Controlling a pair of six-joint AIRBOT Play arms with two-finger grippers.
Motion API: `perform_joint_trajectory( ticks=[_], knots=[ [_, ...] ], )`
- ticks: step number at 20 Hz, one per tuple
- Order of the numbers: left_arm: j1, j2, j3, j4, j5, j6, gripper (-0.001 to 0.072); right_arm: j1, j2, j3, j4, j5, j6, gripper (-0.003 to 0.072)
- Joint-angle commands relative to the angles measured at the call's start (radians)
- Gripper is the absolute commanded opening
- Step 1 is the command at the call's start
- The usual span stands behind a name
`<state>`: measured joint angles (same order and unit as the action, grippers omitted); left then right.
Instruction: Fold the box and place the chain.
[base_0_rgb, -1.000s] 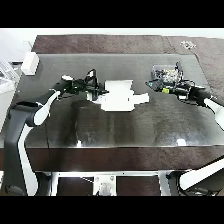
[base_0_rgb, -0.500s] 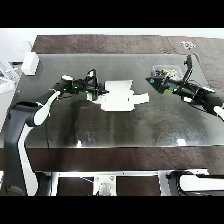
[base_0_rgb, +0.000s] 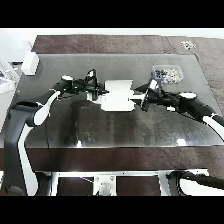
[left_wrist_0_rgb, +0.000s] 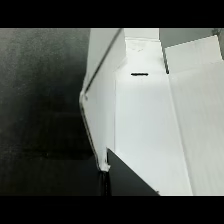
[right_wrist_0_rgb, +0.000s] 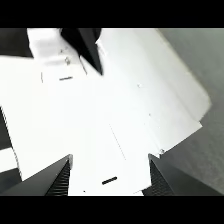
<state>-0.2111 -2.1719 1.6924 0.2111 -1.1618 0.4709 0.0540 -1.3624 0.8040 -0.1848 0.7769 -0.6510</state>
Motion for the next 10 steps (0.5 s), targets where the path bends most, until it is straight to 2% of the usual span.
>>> perform_joint_trajectory(
  ticks=[1, 7, 10],
  knots=[
    [0.0, -0.001, 0.0, -0.006, 0.0, 0.001, 0.0022, 0.06, 0.002, -0.005, -0.103, -0.043, -0.064, 0.0581],
    [0.0, -0.001, 0.0, -0.007, 0.0, 0.001, 0.0022, 0.069, -0.002, -0.006, -0.274, 0.002, 0.101, 0.0582],
    [0.0, -0.001, 0.0, -0.007, 0.0, 0.001, 0.0022, 0.069, -0.035, -0.008, -0.293, 0.001, 0.119, 0.0582]
  ],
)
